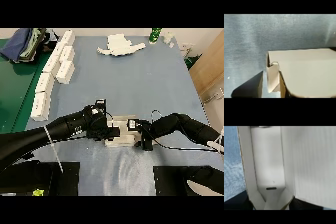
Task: Fold the box.
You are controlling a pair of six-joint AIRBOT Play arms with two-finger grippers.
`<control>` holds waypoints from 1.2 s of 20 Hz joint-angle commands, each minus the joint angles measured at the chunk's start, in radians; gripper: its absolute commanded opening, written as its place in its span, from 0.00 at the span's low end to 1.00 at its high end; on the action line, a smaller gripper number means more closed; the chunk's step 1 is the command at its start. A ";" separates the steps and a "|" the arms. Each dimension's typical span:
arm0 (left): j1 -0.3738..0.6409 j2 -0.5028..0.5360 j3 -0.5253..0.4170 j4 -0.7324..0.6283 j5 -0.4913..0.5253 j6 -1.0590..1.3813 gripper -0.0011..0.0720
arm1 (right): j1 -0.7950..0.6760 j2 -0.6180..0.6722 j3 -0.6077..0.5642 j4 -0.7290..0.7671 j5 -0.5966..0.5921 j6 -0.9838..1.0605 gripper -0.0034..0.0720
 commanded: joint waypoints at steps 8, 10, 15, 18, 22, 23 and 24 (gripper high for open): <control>-0.008 -0.127 0.093 0.037 -0.088 -0.005 0.33 | 0.000 0.001 0.001 0.000 0.000 0.000 0.72; -0.020 -0.144 0.119 0.059 -0.106 -0.007 0.33 | 0.000 0.001 0.001 0.000 0.000 0.000 0.72; -0.051 -0.194 0.168 0.076 -0.165 -0.006 0.33 | 0.000 0.001 0.001 0.000 0.000 0.000 0.72; -0.063 -0.218 0.180 0.085 -0.166 -0.008 0.33 | 0.000 0.001 0.001 0.000 0.000 0.000 0.72; -0.063 -0.228 0.180 0.091 -0.195 -0.034 0.33 | 0.000 0.001 0.001 0.000 0.000 0.000 0.72; -0.063 -0.228 0.180 0.094 -0.195 -0.042 0.33 | 0.000 0.001 0.001 0.000 0.000 0.000 0.72; -0.063 -0.228 0.180 0.097 -0.194 -0.042 0.33 | 0.000 0.001 0.001 0.000 0.000 0.000 0.72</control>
